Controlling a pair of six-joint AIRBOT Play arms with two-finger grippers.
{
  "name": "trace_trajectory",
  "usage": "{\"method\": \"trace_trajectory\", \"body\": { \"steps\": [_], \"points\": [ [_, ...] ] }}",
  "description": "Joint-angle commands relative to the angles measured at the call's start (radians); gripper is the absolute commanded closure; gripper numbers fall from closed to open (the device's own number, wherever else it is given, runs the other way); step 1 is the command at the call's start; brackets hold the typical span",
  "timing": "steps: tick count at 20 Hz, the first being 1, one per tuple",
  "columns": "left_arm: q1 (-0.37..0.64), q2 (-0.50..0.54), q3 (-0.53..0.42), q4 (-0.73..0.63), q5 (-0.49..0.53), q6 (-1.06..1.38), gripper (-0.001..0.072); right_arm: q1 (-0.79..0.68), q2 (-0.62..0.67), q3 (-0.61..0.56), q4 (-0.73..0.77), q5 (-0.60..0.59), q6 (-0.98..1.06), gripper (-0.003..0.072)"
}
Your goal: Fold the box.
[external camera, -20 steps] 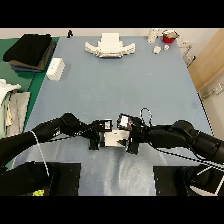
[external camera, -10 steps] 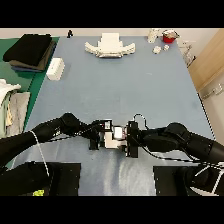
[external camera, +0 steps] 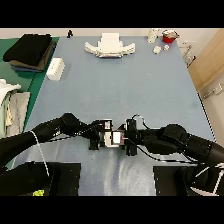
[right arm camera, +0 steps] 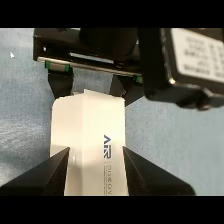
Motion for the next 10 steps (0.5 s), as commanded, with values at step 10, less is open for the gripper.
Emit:
{"method": "trace_trajectory", "body": {
  "steps": [10],
  "points": [
    [0.001,0.0,0.001,0.0,0.0,0.0,0.0212,0.018,0.065,-0.033,-0.025,-0.04,0.011,0.018]
  ]
}}
